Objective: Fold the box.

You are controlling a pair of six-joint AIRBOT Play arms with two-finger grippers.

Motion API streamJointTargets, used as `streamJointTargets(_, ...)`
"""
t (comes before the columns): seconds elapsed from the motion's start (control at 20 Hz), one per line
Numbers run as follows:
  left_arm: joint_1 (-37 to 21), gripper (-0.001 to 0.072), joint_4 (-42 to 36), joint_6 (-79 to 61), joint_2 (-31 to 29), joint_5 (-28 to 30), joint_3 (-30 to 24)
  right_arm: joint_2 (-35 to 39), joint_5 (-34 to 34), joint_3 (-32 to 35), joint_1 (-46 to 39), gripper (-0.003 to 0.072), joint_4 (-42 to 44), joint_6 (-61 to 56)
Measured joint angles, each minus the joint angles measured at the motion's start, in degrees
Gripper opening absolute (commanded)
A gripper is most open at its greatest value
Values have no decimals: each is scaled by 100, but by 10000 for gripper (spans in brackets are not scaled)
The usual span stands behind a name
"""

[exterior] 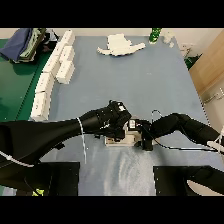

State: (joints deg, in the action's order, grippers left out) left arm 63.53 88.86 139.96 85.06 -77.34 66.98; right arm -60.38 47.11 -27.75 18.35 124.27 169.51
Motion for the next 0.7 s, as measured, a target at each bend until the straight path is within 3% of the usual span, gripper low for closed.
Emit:
streamJointTargets(0.4,-350,593,24,-94,-909,-651,72,0,4,0,0,511,0,-7)
streamJointTargets(0.45,-378,400,20,-98,-1010,-708,76,0,4,0,0,511,0,-7)
streamJointTargets(0.5,-382,69,7,-98,-1088,-721,76,0,4,0,0,511,0,-7)
streamJointTargets(0.55,-391,16,-7,-118,-1150,-719,76,0,4,0,0,511,0,-7)
streamJointTargets(0.7,-426,16,-37,-575,-1244,-562,76,0,7,0,0,511,0,-9)
